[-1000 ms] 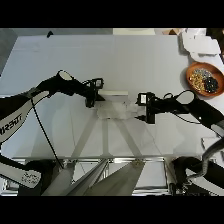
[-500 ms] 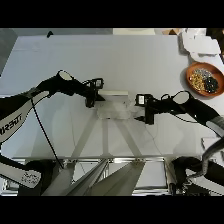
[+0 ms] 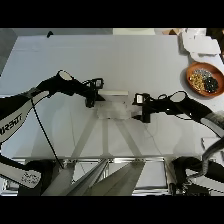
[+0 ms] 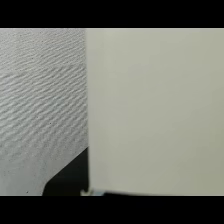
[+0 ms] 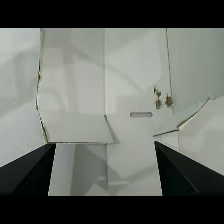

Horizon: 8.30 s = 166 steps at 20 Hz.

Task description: Fold the box and place the chain.

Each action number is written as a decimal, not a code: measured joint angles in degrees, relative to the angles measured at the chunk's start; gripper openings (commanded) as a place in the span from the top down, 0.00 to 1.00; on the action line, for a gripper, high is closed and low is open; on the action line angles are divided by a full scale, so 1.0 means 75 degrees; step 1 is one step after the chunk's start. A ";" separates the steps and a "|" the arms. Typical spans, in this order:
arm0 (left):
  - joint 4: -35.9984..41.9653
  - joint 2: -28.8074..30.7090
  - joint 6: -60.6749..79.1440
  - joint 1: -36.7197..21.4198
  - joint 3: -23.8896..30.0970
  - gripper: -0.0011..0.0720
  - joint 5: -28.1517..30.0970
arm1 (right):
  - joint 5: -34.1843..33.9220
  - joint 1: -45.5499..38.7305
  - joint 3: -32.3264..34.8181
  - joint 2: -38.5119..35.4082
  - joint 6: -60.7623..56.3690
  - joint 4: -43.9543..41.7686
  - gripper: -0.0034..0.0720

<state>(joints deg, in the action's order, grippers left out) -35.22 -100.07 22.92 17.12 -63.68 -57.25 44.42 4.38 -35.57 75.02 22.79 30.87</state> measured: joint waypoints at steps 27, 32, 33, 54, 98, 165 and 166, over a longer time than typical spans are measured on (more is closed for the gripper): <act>0.0000 -0.0003 0.0000 0.0000 0.0003 0.97 0.0000 | -0.0373 0.0195 0.0364 0.0326 0.0487 -0.1539 0.04; 0.0000 -0.0003 -0.0003 0.0000 0.0003 0.97 0.0000 | -0.0516 0.0306 0.0364 0.0364 -0.0087 -0.1649 0.04; 0.0000 -0.0003 -0.0003 0.0000 0.0003 0.97 0.0000 | -0.0551 0.0315 0.0364 0.0358 -0.0283 -0.1649 0.04; 0.0003 -0.0003 -0.0003 0.0000 0.0003 0.97 -0.0003 | -0.0973 0.0329 0.0259 0.0093 -0.0801 -0.2069 0.04; 0.0000 -0.0003 0.0000 0.0006 0.0006 0.97 -0.0003 | 0.0565 0.0224 -0.1145 0.2057 0.1008 -0.1955 0.04; -0.0006 -0.0009 -0.0023 0.0009 0.0009 0.59 -0.0047 | 0.0265 0.0498 -0.1166 0.2057 0.0901 -0.1664 0.38; 0.0006 -0.0006 -0.0023 0.0012 0.0012 0.59 -0.0085 | 0.0259 0.0501 -0.1166 0.2057 0.0901 -0.1667 0.38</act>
<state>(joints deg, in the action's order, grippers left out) -35.18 -100.12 22.74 17.21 -63.59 -57.89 46.37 8.14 -44.31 90.45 29.54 18.37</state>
